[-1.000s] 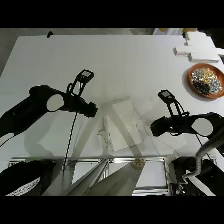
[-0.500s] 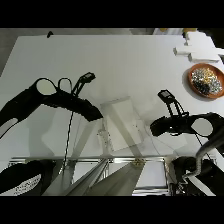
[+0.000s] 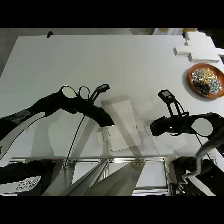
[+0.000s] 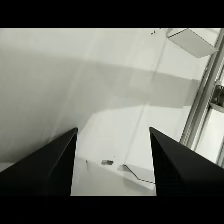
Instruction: Fold the box and place the chain.
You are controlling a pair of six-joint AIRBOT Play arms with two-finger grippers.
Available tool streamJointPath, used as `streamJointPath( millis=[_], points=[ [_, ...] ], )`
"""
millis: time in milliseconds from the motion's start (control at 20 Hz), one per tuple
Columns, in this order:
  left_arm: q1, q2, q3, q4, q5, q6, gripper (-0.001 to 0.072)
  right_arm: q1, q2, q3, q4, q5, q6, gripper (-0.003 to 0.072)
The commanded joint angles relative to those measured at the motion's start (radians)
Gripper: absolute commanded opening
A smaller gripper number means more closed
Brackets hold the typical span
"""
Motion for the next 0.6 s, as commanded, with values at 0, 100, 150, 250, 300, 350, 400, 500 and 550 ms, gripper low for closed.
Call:
streamJointPath(
  millis=[0,100,150,250,300,350,400,500,550],
  points=[
    [0.031,0.002,0.0,-0.023,-0.093,0.019,0.0509,0.001,0.001,0.0,0.0,0.002,0.0,0.0016],
    [0.092,0.038,0.0,0.023,-0.143,-0.033,0.0509,0.001,0.001,0.0,0.0,0.001,0.0,0.0016],
    [0.127,0.064,0.0,0.071,-0.144,-0.072,0.0509,0.001,0.001,0.0,0.0,0.001,0.0,0.0016],
    [0.186,0.108,0.0,0.16,-0.14,-0.145,0.0509,0.001,0.001,0.0,0.0,0.001,0.0,0.0016],
    [0.207,0.121,0.0,0.186,-0.139,-0.171,0.0509,0.001,0.001,0.0,0.0,0.001,0.0,0.0016],
    [0.213,0.124,0.0,0.193,-0.133,-0.189,0.0509,0.001,0.001,0.0,0.0,0.0,0.0,0.0016],
    [0.208,0.122,0.0,0.188,-0.114,-0.194,0.0509,0.001,0.001,0.0,0.0,-0.001,0.0,0.0016],
    [0.154,0.11,0.0,0.16,-0.055,-0.2,0.0543,0.001,0.001,0.0,0.0,0.0,0.0,0.0016],
    [0.113,0.1,0.0,0.167,-0.022,-0.204,0.0606,0.001,0.001,0.0,0.0,0.0,0.0,0.0016]
  ],
)
